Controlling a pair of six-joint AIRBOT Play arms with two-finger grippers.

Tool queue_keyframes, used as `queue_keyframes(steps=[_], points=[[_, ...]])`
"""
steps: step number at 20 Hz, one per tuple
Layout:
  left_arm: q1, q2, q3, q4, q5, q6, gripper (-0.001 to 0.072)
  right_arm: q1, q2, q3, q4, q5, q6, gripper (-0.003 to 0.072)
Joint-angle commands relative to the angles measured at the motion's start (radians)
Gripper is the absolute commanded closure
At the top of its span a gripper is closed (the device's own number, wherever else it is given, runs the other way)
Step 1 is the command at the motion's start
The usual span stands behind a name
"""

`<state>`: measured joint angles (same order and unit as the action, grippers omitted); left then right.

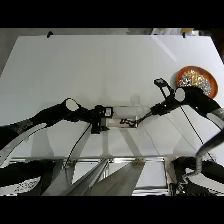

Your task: Fold the box and place the chain.

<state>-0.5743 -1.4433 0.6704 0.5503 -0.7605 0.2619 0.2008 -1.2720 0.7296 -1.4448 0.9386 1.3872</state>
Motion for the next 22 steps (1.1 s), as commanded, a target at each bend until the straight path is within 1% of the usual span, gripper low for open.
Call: queue_keyframes(steps=[1, 5, 7, 9, 12, 14, 16, 22], points=[[-0.001, 0.0, 0.0, 0.0, 0.0, 0.0, 0.0573, 0.001, 0.066, 0.001, 0.002, 0.069, 0.0, 0.0669], [-0.001, 0.0, 0.0, 0.0, 0.0, 0.0, 0.0573, 0.07, 0.246, 0.001, 0.018, 0.168, 0.0, 0.0669], [-0.001, 0.0, 0.0, 0.0, 0.0, 0.0, 0.0573, 0.134, 0.336, 0.001, 0.071, 0.222, -0.009, 0.0669], [-0.001, 0.0, 0.0, 0.0, 0.0, 0.0, 0.0573, 0.193, 0.412, 0.001, 0.155, 0.228, -0.008, 0.0669], [-0.001, 0.0, 0.0, 0.0, 0.001, 0.0, 0.0573, 0.257, 0.483, 0.001, 0.335, 0.159, -0.031, 0.0669], [-0.001, 0.0, 0.0, 0.0, 0.0, 0.0, 0.0573, 0.294, 0.492, 0.001, 0.451, 0.103, -0.076, 0.0669], [-0.001, 0.0, 0.0, 0.0, 0.0, 0.0, 0.0573, 0.335, 0.491, 0.001, 0.533, 0.027, -0.114, 0.0669], [-0.001, 0.0, 0.0, 0.0, 0.0, 0.0, 0.0573, 0.441, 0.484, 0.001, 0.554, -0.2, -0.117, 0.0669]])
